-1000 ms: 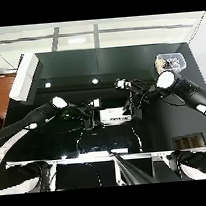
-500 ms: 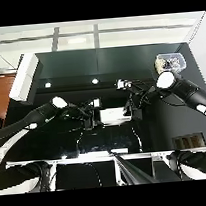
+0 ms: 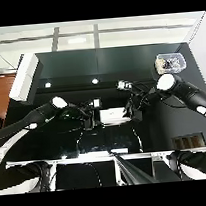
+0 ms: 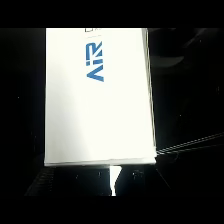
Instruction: Fold the box and place the chain.
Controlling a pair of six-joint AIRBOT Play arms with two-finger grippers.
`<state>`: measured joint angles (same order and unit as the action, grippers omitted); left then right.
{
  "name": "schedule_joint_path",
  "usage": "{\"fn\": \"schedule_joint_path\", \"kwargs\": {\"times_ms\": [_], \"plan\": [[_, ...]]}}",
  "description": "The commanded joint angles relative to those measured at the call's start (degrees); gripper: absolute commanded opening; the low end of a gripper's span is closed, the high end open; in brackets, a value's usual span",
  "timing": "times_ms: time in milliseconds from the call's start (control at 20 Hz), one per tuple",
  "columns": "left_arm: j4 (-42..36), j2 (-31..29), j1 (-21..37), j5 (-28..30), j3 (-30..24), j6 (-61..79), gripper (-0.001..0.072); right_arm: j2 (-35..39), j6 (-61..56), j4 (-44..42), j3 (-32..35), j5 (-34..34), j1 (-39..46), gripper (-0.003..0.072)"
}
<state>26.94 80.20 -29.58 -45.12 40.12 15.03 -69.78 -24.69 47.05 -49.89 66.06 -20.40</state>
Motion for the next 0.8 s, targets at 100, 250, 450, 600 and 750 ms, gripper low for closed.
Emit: {"fn": "schedule_joint_path", "kwargs": {"times_ms": [100,250,450,600,750], "plan": [[-0.02,0.02,0.07,0.07,0.04,-0.02,0.0287,5.77,-19.45,-1.79,-1.70,11.34,8.07,0.0134],[-0.02,0.02,0.07,0.07,0.04,-0.02,0.0287,5.95,-24.94,-9.01,2.89,18.49,13.18,0.0019],[0.00,0.02,0.07,0.07,0.04,-0.02,0.0287,4.94,-25.16,-29.22,12.41,5.46,11.41,0.0019],[0.00,0.02,0.07,0.07,0.04,-0.02,0.0287,2.27,-28.15,-30.03,13.51,-2.93,7.45,0.0019],[-0.02,0.02,0.07,0.07,0.04,-0.02,0.0287,-0.59,-32.65,-25.62,13.51,-7.65,5.20,0.0019]]}}
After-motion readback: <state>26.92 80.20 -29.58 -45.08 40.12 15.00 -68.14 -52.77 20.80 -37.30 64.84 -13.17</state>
